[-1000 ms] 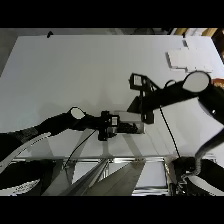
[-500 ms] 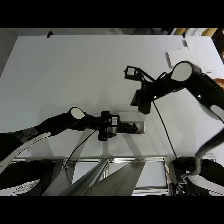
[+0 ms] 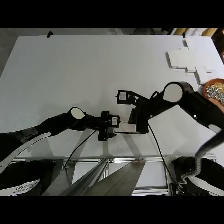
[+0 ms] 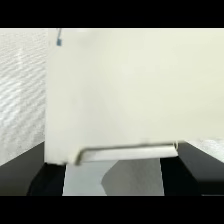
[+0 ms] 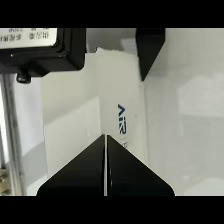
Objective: Fold the box and place the chain.
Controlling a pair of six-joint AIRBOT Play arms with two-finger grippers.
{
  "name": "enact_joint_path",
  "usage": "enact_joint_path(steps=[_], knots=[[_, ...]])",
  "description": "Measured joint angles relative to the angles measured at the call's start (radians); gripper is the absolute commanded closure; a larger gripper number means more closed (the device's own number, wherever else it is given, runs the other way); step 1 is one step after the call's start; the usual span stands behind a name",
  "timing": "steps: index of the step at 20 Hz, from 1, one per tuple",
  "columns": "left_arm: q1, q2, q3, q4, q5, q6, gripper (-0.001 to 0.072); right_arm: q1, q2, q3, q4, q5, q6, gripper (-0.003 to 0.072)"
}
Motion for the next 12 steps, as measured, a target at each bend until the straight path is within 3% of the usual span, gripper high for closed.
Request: enact_joint_path(steps=[1, 12], knots=[[0.000, 0.000, 0.000, 0.000, 0.000, 0.000, 0.0321, 0.011, 0.011, -0.017, -0.003, -0.004, -0.001, 0.0508], [0.000, 0.000, 0.000, 0.000, 0.001, -0.002, 0.0321, 0.103, 0.072, -0.083, -0.039, -0.120, -0.095, 0.0439]])
